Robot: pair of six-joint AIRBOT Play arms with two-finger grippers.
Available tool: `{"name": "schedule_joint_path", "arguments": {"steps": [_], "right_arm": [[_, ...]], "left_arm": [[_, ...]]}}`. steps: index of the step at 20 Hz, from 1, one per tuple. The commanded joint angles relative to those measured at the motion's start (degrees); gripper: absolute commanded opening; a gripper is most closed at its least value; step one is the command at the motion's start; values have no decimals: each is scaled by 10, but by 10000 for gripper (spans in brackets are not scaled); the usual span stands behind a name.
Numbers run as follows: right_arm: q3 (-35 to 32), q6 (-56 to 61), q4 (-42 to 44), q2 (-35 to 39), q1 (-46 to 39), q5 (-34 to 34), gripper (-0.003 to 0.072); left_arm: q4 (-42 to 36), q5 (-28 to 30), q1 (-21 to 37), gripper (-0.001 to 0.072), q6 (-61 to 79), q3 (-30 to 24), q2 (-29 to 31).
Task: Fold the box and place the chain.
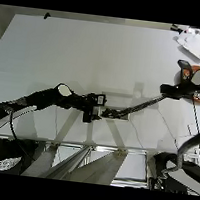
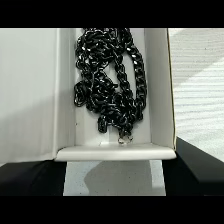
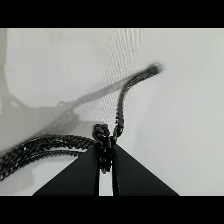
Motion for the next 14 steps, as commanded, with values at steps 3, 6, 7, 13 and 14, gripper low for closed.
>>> {"name": "schedule_joint_path", "arguments": {"steps": [3,6,7,13,14], "right_arm": [[0,-66,40,144,0,68,8],[0,-80,83,219,0,98,8],[0,-82,102,240,0,106,8],[0,-98,188,278,84,120,8],[0,-98,188,277,110,116,8]], "left_arm": [[0,0,0,335,0,0,0],[0,0,0,335,0,0,0],[0,0,0,335,0,0,0],[0,0,0,335,0,0,0],[0,0,0,335,0,0,0]]}}
